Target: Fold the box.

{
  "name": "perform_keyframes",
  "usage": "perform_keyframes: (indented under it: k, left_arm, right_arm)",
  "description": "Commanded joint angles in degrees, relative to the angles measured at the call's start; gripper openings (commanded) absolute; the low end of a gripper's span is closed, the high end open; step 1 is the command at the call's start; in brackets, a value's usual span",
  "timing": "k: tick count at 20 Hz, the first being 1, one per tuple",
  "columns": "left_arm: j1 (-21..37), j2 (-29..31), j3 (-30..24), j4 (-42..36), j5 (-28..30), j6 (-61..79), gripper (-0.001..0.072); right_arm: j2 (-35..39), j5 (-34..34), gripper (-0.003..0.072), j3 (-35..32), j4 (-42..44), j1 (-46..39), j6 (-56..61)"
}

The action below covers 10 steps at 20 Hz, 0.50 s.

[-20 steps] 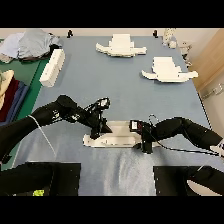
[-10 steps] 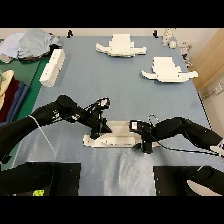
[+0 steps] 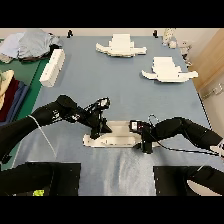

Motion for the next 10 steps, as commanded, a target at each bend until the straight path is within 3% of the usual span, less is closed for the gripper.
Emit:
perform_keyframes:
  k: [1,10]
  left_arm:
    - [0.04,-0.02,-0.04,0.0,1.4,0.2,0.0012]
    - [0.02,-0.04,-0.04,-1.27,1.7,0.15,0.0012]
  right_arm:
    - [0.0,0.02,0.0519,0.0,-0.02,0.07,0.04]
    - [0.0,0.02,0.0519,0.02,0.0,0.07,0.02]
